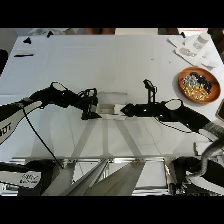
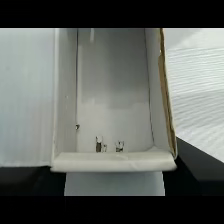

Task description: Fold the box and place the chain.

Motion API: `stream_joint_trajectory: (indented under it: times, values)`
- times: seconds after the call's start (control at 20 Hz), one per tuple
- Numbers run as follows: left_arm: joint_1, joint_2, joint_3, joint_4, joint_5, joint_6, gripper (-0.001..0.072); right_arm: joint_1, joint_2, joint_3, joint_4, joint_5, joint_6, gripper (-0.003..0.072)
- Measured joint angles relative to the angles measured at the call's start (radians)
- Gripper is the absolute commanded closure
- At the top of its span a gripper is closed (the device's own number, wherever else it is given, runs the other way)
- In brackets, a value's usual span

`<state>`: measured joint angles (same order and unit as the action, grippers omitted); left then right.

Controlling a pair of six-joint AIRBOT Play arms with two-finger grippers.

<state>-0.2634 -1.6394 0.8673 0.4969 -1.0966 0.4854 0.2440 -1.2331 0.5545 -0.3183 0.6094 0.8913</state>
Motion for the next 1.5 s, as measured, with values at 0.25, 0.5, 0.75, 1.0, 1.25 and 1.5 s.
stream_joint_trajectory:
  times: [0.25,0.5,0.75,1.0,1.25,1.5]
  values:
    - [0.0,0.0,0.0,0.0,0.002,-0.002,0.0392,0.053,0.0,0.061,-0.214,-0.053,0.13,0.026]
    - [-0.001,0.0,0.0,0.002,-0.006,0.003,0.0392,0.095,0.0,0.085,-0.467,-0.083,0.331,0.0261]
    - [-0.001,0.0,0.0,0.0,-0.003,0.001,0.0392,0.109,0.0,0.106,-0.634,-0.066,0.494,0.0262]
    - [-0.001,0.0,0.0,-0.002,-0.003,0.0,0.0392,0.122,-0.004,0.167,-0.809,0.01,0.66,0.0275]
    - [-0.001,0.0,0.0,0.001,-0.004,0.001,0.0392,0.167,-0.039,0.257,-0.966,0.131,0.759,0.0279]
    - [-0.001,0.0,0.0,0.002,-0.003,0.001,0.0392,0.202,-0.058,0.298,-1.049,0.179,0.889,0.0279]
